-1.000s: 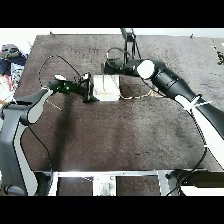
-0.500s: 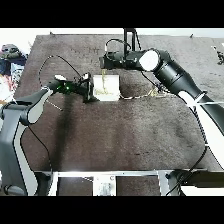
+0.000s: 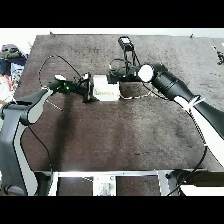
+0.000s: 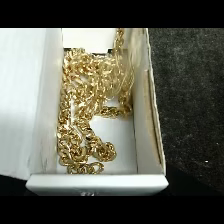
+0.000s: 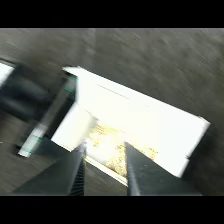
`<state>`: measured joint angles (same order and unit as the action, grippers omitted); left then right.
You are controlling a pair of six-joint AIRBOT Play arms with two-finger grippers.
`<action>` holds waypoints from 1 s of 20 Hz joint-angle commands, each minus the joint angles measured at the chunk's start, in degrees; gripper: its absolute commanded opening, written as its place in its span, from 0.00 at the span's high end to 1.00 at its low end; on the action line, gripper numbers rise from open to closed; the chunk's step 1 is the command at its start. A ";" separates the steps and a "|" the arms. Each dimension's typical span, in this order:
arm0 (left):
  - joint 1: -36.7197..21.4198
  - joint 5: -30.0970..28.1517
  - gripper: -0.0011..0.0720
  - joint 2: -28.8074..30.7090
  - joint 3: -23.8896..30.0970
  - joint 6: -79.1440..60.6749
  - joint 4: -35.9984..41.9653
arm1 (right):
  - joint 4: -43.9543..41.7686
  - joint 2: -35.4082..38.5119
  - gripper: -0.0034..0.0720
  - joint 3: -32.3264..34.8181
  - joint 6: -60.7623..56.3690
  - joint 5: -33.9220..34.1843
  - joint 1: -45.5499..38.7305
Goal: Fold the box and place the chain.
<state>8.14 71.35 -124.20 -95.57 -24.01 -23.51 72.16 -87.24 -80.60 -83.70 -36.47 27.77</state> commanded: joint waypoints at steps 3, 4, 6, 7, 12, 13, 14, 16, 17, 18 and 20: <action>0.02 0.00 0.70 -0.04 -0.02 0.00 -0.02 | 0.61 1.20 0.60 9.31 -5.14 -2.80 -8.96; 0.02 0.00 0.70 -0.04 -0.02 0.00 -0.02 | 0.61 1.70 0.60 12.07 -6.71 -2.71 -11.19; 0.02 0.00 0.70 -0.04 -0.02 0.00 -0.02 | 0.68 2.16 0.60 17.20 -10.62 -1.97 -15.65; 0.02 0.00 0.70 -0.04 -0.02 0.00 -0.02 | 0.50 2.14 0.60 19.21 -12.92 -0.79 -17.79; 0.02 0.00 0.70 -0.04 -0.02 0.00 -0.02 | -0.44 0.13 0.60 20.72 -16.87 2.49 -23.82; 0.02 0.00 0.70 -0.04 -0.02 0.00 -0.02 | -0.85 -0.70 0.60 20.39 -16.90 2.16 -24.37; 0.02 0.00 0.70 -0.04 -0.02 0.00 -0.02 | -1.09 -1.49 0.60 20.09 -17.07 2.25 -24.57; 0.02 0.00 0.70 -0.04 -0.02 0.00 -0.02 | -1.01 -2.86 0.60 19.02 -17.05 2.34 -24.57; 0.02 0.00 0.70 -0.04 0.00 -0.02 -0.02 | -1.09 -3.69 0.60 18.16 -17.07 2.60 -24.57; 0.02 0.00 0.70 -0.04 -0.02 0.00 -0.02 | -1.05 -4.72 0.60 16.98 -17.05 2.60 -24.50; 0.02 0.00 0.70 -0.04 0.00 0.00 -0.02 | -1.29 -6.88 0.60 14.91 -17.07 2.38 -24.50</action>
<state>8.14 71.35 -124.20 -95.57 -24.01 -23.51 71.20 -91.68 -63.55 -100.44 -34.02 3.49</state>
